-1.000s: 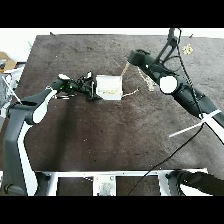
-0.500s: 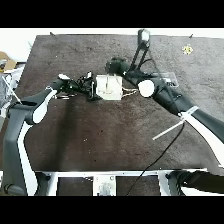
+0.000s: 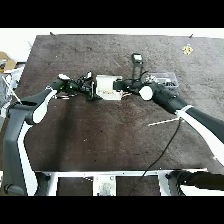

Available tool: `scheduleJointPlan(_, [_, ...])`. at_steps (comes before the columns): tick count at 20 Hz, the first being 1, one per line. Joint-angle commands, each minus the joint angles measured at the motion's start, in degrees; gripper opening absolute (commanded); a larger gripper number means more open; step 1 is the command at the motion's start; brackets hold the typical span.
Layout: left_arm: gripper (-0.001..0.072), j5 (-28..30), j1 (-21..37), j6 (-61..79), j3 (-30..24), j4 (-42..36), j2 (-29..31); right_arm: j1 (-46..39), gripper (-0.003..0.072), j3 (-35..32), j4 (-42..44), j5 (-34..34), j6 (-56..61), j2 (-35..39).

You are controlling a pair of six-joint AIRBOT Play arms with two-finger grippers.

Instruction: Fold the box and place the chain.

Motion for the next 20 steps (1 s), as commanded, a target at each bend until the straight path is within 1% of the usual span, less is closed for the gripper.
scheduleJointPlan(1, [0.0462,0.0,0.0,0.0,0.0,0.0,0.0,-8.4,0.0366,-2.6,-5.3,6.6,0.7,3.7])
scheduleJointPlan(3, [0.0462,0.0,0.0,0.0,0.0,0.0,0.0,-15.0,0.0365,-5.7,-5.2,5.5,3.7,3.0])
scheduleJointPlan(4, [0.0462,0.0,0.0,0.0,0.0,0.0,0.0,-17.4,0.0304,-7.3,-4.9,3.7,5.0,2.1])
scheduleJointPlan(6, [0.0462,0.0,0.0,0.0,0.0,0.0,0.0,-20.9,0.0298,-9.1,0.1,-1.7,5.4,-1.2])
scheduleJointPlan(9, [0.0462,0.0,0.0,0.0,0.0,0.0,0.0,-21.4,0.0298,-9.0,6.2,-9.1,5.4,-6.1])
scheduleJointPlan(10, [0.0461,0.0,0.0,0.0,0.0,0.0,0.0,-21.4,0.0298,-8.5,7.5,-10.1,5.4,-7.4])
scheduleJointPlan(14, [0.0461,0.0,0.0,0.0,0.0,0.0,0.0,-20.2,0.0297,-4.2,9.8,-10.6,5.4,-11.6])
scheduleJointPlan(18, [0.0461,0.0,0.0,0.0,0.0,0.0,0.0,-18.7,0.0296,-1.7,12.2,-11.2,5.6,-15.3])
scheduleJointPlan(19, [0.0462,0.0,0.0,0.0,0.0,0.0,0.0,-18.7,0.0272,-1.5,13.1,-11.6,5.6,-16.4])
scheduleJointPlan(20, [0.0461,0.0,0.0,0.0,0.0,0.0,0.0,-18.7,0.0142,-1.5,13.8,-12.2,5.6,-17.0])
